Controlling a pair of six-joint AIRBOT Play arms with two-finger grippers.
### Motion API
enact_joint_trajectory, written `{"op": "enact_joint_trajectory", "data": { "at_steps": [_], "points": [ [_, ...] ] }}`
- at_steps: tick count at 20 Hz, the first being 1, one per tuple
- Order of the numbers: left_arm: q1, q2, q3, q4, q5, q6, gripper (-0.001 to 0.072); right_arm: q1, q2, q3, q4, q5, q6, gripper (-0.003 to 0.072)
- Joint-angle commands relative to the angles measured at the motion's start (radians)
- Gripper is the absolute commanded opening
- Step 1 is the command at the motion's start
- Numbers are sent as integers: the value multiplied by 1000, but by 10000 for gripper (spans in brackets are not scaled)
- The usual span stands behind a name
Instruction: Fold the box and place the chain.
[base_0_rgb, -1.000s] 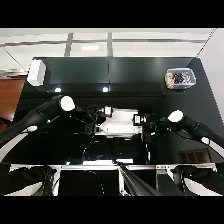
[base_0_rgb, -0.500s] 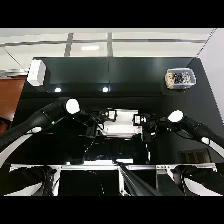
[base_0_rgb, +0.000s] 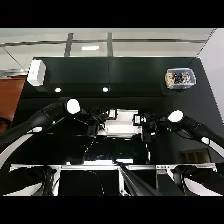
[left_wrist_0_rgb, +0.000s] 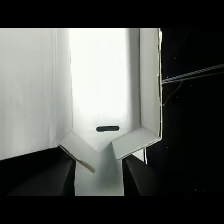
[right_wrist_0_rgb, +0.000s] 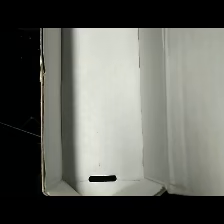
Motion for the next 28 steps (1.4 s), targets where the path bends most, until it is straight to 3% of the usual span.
{"op": "enact_joint_trajectory", "data": {
  "at_steps": [1, 2, 7, 8, 9, 14, 23, 25, 27, 28],
  "points": [
    [0, 0, 0, -63, -3, -1, 316, 1, 0, 0, 0, 0, 0, 95],
    [0, 0, 0, -71, -11, -1, 278, 1, 0, 0, 0, 0, 0, 95],
    [0, -1, 0, -72, -23, -55, 275, 1, 0, 0, 0, 0, 0, 95],
    [0, -1, -1, -77, -20, -58, 247, 1, 0, 0, 0, 0, 0, 95],
    [0, -3, -1, -90, -19, -58, 122, 1, 0, 0, 0, 0, 0, 95],
    [0, -35, -7, -194, 29, -58, 113, 1, 0, 0, 0, 0, 0, 95],
    [0, -60, -15, -192, 23, -58, 84, 1, 0, 0, 0, 0, 0, 95],
    [-1, -60, -15, -196, 20, -58, 99, 1, 0, 0, 0, 0, 0, 95],
    [-1, -60, -15, -196, 13, -58, 323, 1, 0, 0, 0, 0, 0, 95],
    [-1, -60, -15, -196, 6, -58, 323, 1, 0, 0, 0, 0, 0, 95]
  ]
}}
